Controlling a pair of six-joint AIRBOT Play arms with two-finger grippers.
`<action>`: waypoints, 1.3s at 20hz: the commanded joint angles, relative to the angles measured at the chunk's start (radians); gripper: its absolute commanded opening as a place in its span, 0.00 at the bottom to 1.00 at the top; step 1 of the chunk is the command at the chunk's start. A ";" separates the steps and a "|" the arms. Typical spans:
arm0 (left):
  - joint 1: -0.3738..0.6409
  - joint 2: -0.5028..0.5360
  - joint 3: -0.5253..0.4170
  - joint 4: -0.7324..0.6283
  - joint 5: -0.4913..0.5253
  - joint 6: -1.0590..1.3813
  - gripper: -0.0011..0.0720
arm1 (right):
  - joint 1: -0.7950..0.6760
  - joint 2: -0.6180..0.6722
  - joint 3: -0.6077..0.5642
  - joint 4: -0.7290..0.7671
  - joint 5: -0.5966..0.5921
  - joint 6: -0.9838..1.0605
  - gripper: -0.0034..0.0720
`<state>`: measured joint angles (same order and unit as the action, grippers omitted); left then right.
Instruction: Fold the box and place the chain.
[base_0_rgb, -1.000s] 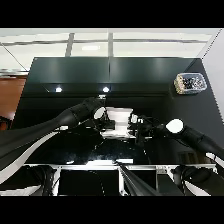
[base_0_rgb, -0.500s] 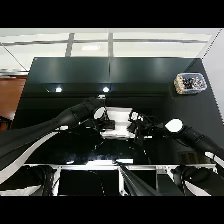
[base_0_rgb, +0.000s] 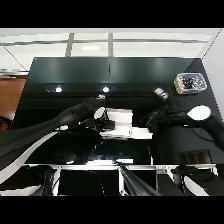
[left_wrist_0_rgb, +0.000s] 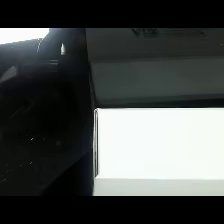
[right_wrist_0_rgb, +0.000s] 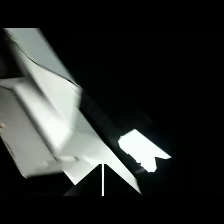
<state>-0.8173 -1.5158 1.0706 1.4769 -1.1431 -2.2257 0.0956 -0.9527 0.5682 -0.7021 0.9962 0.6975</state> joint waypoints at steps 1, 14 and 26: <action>0.003 0.001 0.000 0.011 -0.021 0.004 0.06 | -0.276 0.029 0.013 -0.151 0.169 0.284 0.07; 0.015 0.001 0.006 0.007 -0.011 -0.008 0.05 | -0.108 -0.168 -0.209 0.105 0.083 0.426 0.07; 0.015 0.001 0.006 0.003 -0.012 -0.007 0.05 | -0.020 -0.196 -0.095 0.310 0.151 0.282 0.90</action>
<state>-0.8024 -1.5158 1.0756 1.4834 -1.1549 -2.2326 0.0551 -1.1469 0.4549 -0.4278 1.1255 0.9859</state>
